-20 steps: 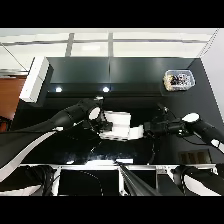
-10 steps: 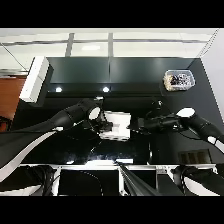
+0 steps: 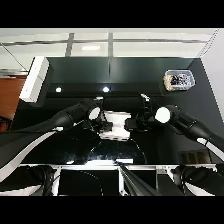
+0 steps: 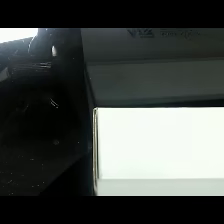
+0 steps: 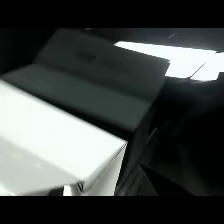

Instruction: Fold the box and place the chain.

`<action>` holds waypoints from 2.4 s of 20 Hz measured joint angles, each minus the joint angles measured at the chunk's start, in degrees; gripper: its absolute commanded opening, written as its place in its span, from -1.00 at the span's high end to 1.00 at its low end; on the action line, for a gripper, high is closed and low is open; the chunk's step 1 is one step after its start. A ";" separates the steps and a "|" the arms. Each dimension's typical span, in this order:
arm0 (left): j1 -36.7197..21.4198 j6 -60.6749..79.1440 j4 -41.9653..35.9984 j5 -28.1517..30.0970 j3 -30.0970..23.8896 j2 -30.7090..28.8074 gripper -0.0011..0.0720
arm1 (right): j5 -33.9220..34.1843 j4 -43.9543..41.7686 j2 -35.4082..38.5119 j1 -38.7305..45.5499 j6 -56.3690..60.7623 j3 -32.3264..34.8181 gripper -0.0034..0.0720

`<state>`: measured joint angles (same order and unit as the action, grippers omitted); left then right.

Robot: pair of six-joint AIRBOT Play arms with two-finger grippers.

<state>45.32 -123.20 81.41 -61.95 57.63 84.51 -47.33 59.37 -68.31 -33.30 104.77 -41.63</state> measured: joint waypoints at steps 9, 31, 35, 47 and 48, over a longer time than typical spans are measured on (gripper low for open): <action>0.00 0.04 0.20 0.22 0.00 0.00 0.90 | -10.45 20.59 -4.09 -10.93 27.50 -10.25 0.03; 0.00 0.02 0.22 0.37 0.00 0.02 0.89 | -16.72 23.58 -11.45 -14.71 40.98 -14.34 0.86; 0.00 -0.17 0.22 -0.07 0.00 0.00 0.89 | -15.93 24.00 -11.45 -14.71 40.94 -14.69 0.40; 0.00 -0.02 0.22 0.09 0.00 0.00 0.90 | -14.84 23.96 -11.74 -14.88 39.56 -14.78 -0.13; 0.00 -0.02 0.22 0.11 0.00 0.00 0.90 | -14.60 23.80 -11.74 -14.73 39.45 -14.82 -0.13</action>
<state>45.32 -123.22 81.62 -61.84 57.63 84.51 -61.93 83.18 -80.05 -48.03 144.22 -56.45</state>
